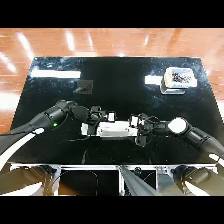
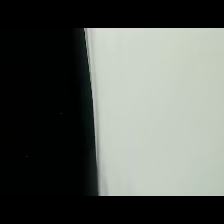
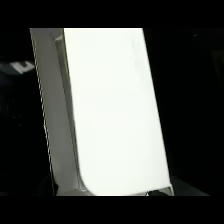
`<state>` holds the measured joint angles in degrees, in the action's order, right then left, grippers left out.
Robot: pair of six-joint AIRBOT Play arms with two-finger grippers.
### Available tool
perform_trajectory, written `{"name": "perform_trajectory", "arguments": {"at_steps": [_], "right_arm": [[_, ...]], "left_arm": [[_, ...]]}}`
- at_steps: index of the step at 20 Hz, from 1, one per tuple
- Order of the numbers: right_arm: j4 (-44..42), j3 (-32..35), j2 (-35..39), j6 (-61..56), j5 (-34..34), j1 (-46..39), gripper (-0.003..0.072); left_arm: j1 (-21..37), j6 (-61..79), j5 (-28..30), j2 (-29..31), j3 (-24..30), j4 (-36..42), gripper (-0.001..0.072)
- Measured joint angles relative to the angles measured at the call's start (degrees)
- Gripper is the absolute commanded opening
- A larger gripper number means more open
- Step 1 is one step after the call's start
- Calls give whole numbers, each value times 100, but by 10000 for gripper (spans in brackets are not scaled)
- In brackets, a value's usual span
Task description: Fold the box and place the chain.
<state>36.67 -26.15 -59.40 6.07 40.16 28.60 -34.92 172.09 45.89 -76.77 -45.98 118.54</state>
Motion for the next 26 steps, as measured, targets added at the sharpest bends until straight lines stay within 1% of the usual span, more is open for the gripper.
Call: {"name": "perform_trajectory", "arguments": {"at_steps": [6, 12, 19, 26], "right_arm": [[39, 0, -280, 142, -96, 39, 706], [37, 0, -483, 232, -295, 267, 706], [44, 0, -551, 236, -420, 334, 707], [44, 0, -555, 240, -422, 260, 705]], "left_arm": [[0, 0, -2, -33, 0, 109, 16], [0, 0, -4, -114, -2, 234, 16], [4, 0, 2, -197, -7, 262, 16], [2, -2, 151, -208, -7, 278, 15]]}}
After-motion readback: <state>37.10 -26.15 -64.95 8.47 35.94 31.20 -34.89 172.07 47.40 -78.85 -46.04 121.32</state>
